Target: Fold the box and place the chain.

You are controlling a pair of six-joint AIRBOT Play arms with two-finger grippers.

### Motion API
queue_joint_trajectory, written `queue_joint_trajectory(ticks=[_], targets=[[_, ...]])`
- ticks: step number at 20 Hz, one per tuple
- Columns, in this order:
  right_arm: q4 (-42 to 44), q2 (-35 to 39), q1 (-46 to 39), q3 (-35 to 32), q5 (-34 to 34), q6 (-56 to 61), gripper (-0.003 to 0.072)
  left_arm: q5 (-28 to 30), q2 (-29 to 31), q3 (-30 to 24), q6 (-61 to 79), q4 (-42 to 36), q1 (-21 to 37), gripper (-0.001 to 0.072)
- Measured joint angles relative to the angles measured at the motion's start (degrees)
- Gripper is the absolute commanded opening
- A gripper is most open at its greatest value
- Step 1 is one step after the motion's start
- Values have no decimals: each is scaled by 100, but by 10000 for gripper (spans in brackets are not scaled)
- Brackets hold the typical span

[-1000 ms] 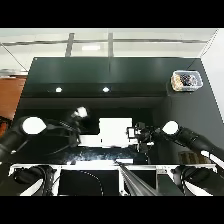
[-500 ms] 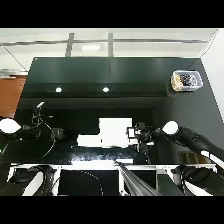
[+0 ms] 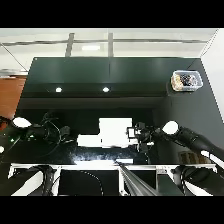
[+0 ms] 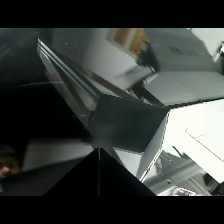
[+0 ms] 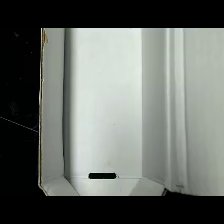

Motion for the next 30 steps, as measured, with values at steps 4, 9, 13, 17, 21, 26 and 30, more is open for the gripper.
queue_joint_trajectory(ticks=[4,9,13,17,21,26,30], targets=[[0,0,0,0,0,0,228,96,-437,-107,793,-756,-96,29],[0,0,0,0,-4,0,228,271,-592,-146,1410,-1274,-723,31],[0,0,0,0,-7,0,229,286,-619,-114,1775,-1537,-1139,346],[2,0,0,0,-20,7,228,-22,-625,59,2227,-1707,-1327,709],[4,0,0,0,-20,7,228,-223,-608,321,2382,-1674,-1423,708],[2,0,0,0,-20,7,228,-431,-579,605,2201,-1718,-1759,706],[2,0,0,0,-20,4,228,-339,-564,778,1897,-1727,-2142,703]])
